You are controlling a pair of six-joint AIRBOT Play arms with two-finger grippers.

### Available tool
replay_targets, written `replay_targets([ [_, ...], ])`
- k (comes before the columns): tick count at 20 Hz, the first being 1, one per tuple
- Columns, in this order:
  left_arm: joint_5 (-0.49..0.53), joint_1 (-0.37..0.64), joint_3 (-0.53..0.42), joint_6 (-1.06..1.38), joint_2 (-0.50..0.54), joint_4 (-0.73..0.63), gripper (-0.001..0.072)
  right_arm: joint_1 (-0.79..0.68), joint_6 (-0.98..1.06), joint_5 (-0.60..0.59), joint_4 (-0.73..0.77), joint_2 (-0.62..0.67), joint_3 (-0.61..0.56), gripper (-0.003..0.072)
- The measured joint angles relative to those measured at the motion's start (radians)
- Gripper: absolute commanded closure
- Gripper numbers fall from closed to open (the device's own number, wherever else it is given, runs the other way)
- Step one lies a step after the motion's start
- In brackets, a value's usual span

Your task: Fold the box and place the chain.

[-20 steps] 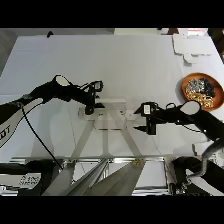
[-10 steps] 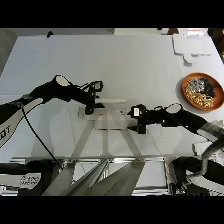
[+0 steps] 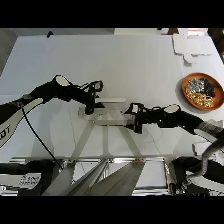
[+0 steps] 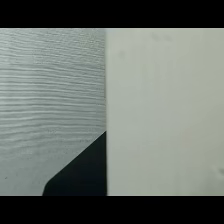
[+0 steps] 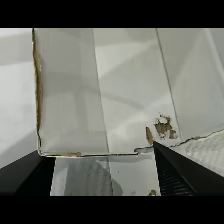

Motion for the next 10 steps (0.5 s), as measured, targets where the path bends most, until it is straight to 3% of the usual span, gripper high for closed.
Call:
replay_targets([
  [10,-0.001,0.0,0.0,0.0,0.0,0.0,0.0697,0.0,0.327,-0.028,-0.119,-0.001,0.015,0.0026],
])
